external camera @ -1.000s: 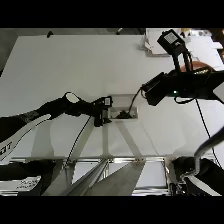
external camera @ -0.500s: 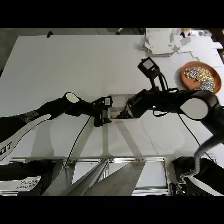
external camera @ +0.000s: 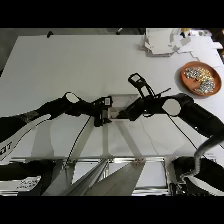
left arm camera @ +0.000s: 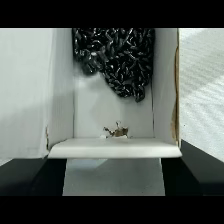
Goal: Fold the box and place the chain.
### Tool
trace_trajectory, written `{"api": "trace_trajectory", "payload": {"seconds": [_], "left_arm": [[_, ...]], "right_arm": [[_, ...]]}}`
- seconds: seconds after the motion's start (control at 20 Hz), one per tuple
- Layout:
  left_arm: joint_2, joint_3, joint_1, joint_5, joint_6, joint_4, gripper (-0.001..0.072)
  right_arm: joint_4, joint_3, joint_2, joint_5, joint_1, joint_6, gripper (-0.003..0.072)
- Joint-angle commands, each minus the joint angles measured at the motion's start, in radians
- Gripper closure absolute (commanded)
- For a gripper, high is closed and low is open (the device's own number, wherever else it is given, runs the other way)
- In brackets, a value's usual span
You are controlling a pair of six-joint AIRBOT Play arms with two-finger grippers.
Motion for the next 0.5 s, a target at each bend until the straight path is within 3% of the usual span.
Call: {"api": "trace_trajectory", "payload": {"seconds": [0.0,0.2,0.4,0.45], "left_arm": [[0.001,0.0,-0.001,0.0,0.0,0.0,0.0437],[0.001,0.0,-0.001,0.0,0.0,0.0,0.0437],[0.001,0.0,-0.001,0.0,0.0,0.0,0.0437],[0.001,0.0,-0.001,0.0,0.0,0.0,0.0437]], "right_arm": [[-0.003,0.052,0.042,0.046,-0.066,-0.014,0.0436],[-0.082,0.073,0.082,0.011,-0.229,-0.01,0.0437],[-0.16,0.072,-0.006,-0.002,-0.36,0.012,0.043],[-0.161,0.072,-0.042,-0.015,-0.38,0.011,0.0353]]}}
